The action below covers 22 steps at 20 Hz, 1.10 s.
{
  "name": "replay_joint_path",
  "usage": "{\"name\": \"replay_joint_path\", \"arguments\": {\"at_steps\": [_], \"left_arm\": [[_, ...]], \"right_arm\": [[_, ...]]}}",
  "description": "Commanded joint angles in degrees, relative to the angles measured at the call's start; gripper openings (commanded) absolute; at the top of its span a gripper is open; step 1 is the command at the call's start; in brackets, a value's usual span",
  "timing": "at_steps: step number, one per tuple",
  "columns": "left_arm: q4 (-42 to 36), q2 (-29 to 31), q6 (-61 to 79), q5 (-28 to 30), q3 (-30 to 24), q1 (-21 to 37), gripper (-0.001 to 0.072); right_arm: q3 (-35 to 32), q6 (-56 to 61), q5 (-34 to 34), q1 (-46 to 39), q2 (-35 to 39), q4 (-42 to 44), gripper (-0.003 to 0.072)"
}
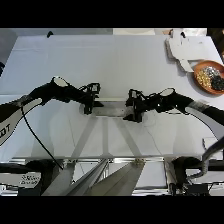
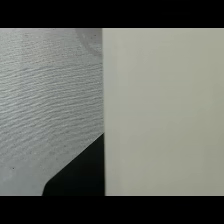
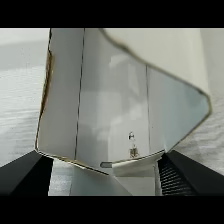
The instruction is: Fold the box and place the chain.
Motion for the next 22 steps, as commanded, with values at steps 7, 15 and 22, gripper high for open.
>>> {"name": "replay_joint_path", "arguments": {"at_steps": [7,15,22], "left_arm": [[0.0,0.0,0.0,0.0,0.0,0.0,0.0014],[0.0,0.0,0.0,0.0,0.0,0.0,0.0014],[0.0,0.0,0.0,0.0,0.0,0.0,0.0014]], "right_arm": [[0.1,1.9,-5.7,3.6,-0.3,0.0,0.0684],[0.1,2.0,-7.9,5.1,-0.3,4.6,0.0684],[0.1,2.1,-8.0,5.3,-0.3,4.5,0.0684]]}}
